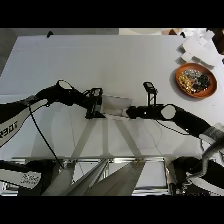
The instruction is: Fold the box and place the chain.
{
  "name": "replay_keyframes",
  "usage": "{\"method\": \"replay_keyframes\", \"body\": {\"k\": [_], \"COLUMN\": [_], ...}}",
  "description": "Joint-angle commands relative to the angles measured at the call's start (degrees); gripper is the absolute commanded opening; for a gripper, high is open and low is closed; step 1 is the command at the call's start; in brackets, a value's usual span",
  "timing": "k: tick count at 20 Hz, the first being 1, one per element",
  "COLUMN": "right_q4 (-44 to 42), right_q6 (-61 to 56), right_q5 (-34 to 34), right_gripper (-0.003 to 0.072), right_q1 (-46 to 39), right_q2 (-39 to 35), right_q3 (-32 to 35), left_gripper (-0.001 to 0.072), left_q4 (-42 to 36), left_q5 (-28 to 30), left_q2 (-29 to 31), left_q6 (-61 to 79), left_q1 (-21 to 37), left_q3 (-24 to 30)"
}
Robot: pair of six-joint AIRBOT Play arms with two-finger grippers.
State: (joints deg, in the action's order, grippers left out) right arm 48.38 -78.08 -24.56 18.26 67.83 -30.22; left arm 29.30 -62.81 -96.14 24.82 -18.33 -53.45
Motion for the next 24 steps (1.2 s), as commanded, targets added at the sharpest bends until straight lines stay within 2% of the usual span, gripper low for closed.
{"method": "replay_keyframes", "body": {"k": [1,4,9,10,13,18,24], "right_q4": [9.1,13.9,14.8,14.8,17.6,37.3,44.3], "right_q6": [-11.5,-13.2,-13.2,-13.2,-14.1,-33.0,-43.5], "right_q5": [0.3,-4.4,-8.2,-9.1,-10.3,-15.7,-21.9], "right_gripper": [0.0375,0.0378,0.0577,0.0593,0.0593,0.0592,0.0577], "right_q1": [1.6,2.0,2.0,2.0,2.9,7.5,11.1], "right_q2": [-0.4,-0.4,-0.4,-0.3,-0.3,1.3,7.9], "right_q3": [-0.3,-2.8,-8.0,-8.9,-10.7,-13.3,-18.3], "left_gripper": [0.0277,0.0277,0.0277,0.0277,0.0277,0.0277,0.0277], "left_q4": [0.0,0.0,0.0,0.0,0.0,0.0,0.0], "left_q5": [0.0,0.0,0.0,0.0,0.0,0.0,0.0], "left_q2": [0.0,0.0,0.0,0.0,0.0,0.0,0.0], "left_q6": [0.0,0.0,0.0,0.0,0.0,0.0,0.0], "left_q1": [0.0,0.0,0.0,0.0,0.0,0.0,0.0], "left_q3": [0.0,0.0,0.0,0.0,0.0,0.0,0.0]}}
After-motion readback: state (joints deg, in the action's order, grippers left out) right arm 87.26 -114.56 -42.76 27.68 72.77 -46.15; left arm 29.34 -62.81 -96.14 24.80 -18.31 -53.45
